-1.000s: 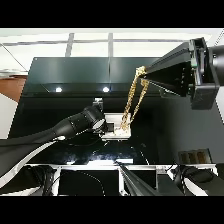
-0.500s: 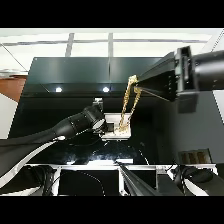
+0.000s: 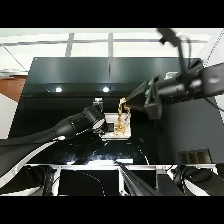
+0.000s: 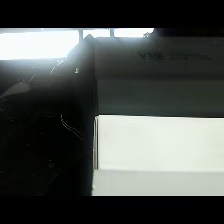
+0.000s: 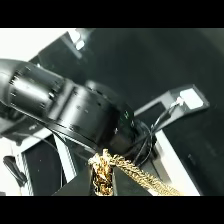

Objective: Fold the box and place the chain.

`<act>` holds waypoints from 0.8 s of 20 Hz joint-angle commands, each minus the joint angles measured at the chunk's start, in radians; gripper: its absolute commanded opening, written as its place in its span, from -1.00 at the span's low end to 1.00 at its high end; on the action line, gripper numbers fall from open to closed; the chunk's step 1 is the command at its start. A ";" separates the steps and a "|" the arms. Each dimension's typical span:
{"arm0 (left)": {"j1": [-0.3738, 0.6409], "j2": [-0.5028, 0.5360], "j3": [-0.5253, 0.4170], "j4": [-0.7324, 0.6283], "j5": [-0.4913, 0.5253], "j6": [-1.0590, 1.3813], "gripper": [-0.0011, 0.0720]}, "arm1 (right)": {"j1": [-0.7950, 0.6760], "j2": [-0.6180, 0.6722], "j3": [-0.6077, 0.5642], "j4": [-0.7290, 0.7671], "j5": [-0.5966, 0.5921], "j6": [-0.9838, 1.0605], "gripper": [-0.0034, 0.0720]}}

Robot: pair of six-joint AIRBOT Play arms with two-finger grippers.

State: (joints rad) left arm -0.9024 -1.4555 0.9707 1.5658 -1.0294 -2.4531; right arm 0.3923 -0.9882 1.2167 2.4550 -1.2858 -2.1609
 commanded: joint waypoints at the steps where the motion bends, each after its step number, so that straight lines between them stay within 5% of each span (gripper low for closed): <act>1: 0.001 0.000 0.001 0.000 0.000 0.000 -0.89 | 0.024 -0.028 -0.079 -0.025 0.055 -0.011 -0.86; 8: 0.001 0.000 0.001 0.000 0.000 0.000 -0.89 | 0.026 -0.080 -0.188 -0.060 0.064 -0.011 -0.85; 9: 0.001 0.000 0.001 0.000 0.000 0.000 -0.89 | 0.026 -0.082 -0.199 -0.064 0.066 -0.011 -0.71; 11: 0.001 0.000 0.001 0.001 0.000 0.000 -0.89 | 0.026 -0.082 -0.211 -0.079 0.068 -0.011 0.38; 16: 0.006 0.000 0.001 0.001 -0.001 0.000 -0.89 | -0.155 -0.079 -0.112 -0.157 -0.085 -0.011 0.42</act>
State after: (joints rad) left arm -0.9001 -1.4555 0.9707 1.5658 -1.0298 -2.4531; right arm 0.3378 -1.0672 1.0554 2.3466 -1.2701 -2.1731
